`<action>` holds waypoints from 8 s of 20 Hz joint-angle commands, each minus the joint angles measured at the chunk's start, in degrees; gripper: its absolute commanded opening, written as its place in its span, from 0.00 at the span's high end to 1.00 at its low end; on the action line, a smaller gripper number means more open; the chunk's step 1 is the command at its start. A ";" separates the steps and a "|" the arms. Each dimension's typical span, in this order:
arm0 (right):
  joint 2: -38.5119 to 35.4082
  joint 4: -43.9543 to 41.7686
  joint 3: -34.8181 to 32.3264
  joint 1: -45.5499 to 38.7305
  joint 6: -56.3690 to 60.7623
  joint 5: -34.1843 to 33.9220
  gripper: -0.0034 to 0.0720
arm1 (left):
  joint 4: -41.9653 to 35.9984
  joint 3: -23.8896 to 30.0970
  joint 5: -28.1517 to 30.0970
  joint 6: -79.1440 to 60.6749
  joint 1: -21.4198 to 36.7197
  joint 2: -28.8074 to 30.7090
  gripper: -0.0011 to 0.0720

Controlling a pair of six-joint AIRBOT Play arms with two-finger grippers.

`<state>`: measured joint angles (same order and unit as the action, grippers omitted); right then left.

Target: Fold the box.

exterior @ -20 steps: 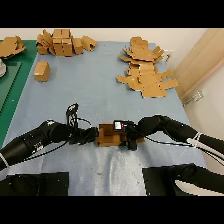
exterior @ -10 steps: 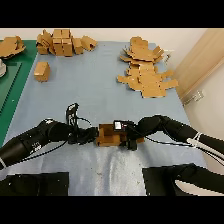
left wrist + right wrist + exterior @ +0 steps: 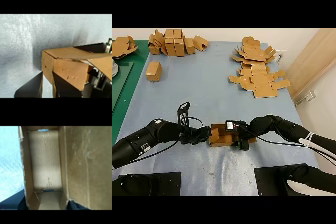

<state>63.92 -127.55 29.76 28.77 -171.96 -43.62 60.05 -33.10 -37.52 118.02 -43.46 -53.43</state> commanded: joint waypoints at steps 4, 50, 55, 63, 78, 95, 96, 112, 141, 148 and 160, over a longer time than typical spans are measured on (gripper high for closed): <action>0.04 -0.02 -0.02 0.04 0.02 0.00 0.29 | -0.31 -0.04 0.04 -0.17 -0.09 0.31 0.74; 0.04 -0.02 -0.02 0.04 0.02 -0.48 0.29 | 8.55 -14.01 -1.16 1.33 -7.63 -18.36 0.27; 0.04 -0.02 -0.02 0.04 0.02 -0.48 0.29 | 8.81 -14.03 -4.11 3.85 -7.63 -18.34 0.27; 0.04 -0.02 -0.02 0.04 0.02 -0.46 0.29 | 16.31 -15.58 -12.15 16.76 -7.65 -18.36 0.27; 0.04 0.00 -0.02 0.04 0.02 -0.48 0.29 | 22.53 -25.40 -21.05 17.55 -11.45 -26.88 0.27; 0.04 0.00 -0.02 0.04 0.02 -0.46 0.29 | 20.74 -25.40 -19.43 16.81 -12.28 -28.13 0.59; 0.04 0.00 -0.02 0.04 0.02 -0.46 0.29 | 20.72 -25.40 -19.37 16.81 -12.26 -28.13 0.60; 0.04 0.00 -0.02 0.04 0.02 -0.46 0.29 | 20.11 -25.42 -18.60 15.96 -12.90 -27.54 0.27; 0.04 0.00 -0.02 0.04 0.02 -0.46 0.29 | 30.64 -25.31 -37.00 11.80 -7.76 -15.32 0.97; 0.04 0.09 -0.02 0.04 0.02 -0.44 0.29 | 21.68 -13.53 -32.26 -26.84 15.41 -11.30 0.97; 0.04 1.33 0.00 0.04 0.02 0.09 0.29 | -27.63 -12.50 -12.28 -126.99 27.23 -19.32 0.97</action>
<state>63.94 -126.56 29.76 28.86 -171.96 -43.75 37.78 -45.76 -51.72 7.60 -12.91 -72.20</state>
